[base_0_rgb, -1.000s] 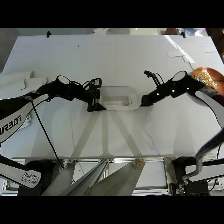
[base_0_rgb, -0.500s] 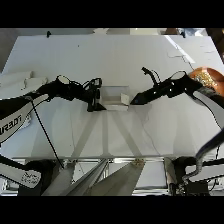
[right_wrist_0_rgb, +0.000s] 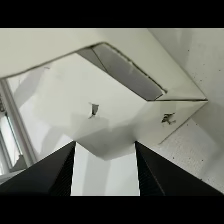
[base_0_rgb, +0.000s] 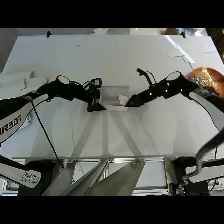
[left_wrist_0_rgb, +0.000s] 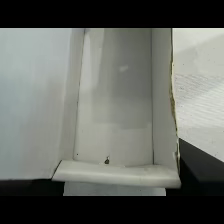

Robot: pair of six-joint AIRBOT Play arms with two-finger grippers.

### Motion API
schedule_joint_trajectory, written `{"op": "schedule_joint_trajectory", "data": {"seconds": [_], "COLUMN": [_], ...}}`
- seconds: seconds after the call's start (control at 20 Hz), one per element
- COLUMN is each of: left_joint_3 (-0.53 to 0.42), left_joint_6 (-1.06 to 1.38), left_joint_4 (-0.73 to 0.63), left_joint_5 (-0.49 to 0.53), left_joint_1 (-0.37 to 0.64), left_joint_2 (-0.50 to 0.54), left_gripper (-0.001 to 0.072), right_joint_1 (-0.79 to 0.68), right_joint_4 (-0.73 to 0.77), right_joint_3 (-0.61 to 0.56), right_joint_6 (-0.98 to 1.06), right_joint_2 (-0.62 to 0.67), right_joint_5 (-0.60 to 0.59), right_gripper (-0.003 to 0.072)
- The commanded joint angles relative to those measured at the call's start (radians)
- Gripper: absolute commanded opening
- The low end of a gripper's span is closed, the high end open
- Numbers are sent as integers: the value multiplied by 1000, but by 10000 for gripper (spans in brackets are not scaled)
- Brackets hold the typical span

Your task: Fold the box and place the chain.

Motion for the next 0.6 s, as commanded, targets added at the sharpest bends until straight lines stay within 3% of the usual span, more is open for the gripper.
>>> {"op": "schedule_joint_trajectory", "data": {"seconds": [0.0,0.35,0.55], "left_joint_3": [0,0,0], "left_joint_6": [-1,-1,-1], "left_joint_4": [-2,-2,-2], "left_joint_5": [1,1,1], "left_joint_1": [0,0,0], "left_joint_2": [0,0,0], "left_gripper": [364,364,364], "right_joint_1": [35,57,57], "right_joint_4": [-35,-66,-80], "right_joint_3": [0,1,0], "right_joint_6": [58,69,42], "right_joint_2": [3,47,86], "right_joint_5": [-71,-56,-39], "right_gripper": [425,437,483]}}
